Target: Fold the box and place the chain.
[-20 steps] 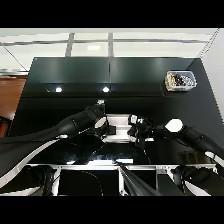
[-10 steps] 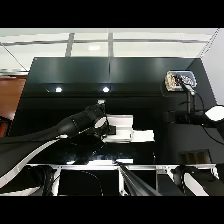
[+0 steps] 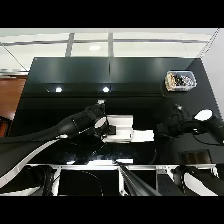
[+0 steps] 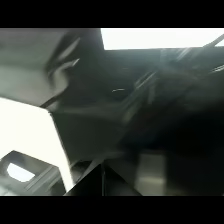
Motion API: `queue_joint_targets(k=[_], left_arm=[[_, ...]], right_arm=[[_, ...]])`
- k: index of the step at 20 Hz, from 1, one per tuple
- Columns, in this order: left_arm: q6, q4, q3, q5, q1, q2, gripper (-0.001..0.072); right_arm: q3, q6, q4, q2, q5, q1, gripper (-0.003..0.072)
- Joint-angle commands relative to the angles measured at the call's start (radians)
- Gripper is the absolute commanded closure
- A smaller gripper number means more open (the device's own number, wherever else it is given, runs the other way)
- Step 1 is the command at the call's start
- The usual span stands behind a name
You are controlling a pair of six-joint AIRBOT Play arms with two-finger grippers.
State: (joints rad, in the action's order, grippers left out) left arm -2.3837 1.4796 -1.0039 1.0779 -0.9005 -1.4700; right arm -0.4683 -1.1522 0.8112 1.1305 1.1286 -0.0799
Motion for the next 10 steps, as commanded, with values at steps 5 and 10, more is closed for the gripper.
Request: queue_joint_targets(k=[5, 10], left_arm=[[0.001, 0.0, 0.0, 0.0, 0.0, 0.0, 0.0679], [0.001, 0.001, 0.0, 0.0, 0.0, 0.0, 0.0678]], right_arm=[[-0.01, 0.232, -0.283, 0.098, 0.006, 0.133, 0.0671], [-0.066, 0.229, -0.284, 0.098, 0.068, 0.13, 0.0652]])
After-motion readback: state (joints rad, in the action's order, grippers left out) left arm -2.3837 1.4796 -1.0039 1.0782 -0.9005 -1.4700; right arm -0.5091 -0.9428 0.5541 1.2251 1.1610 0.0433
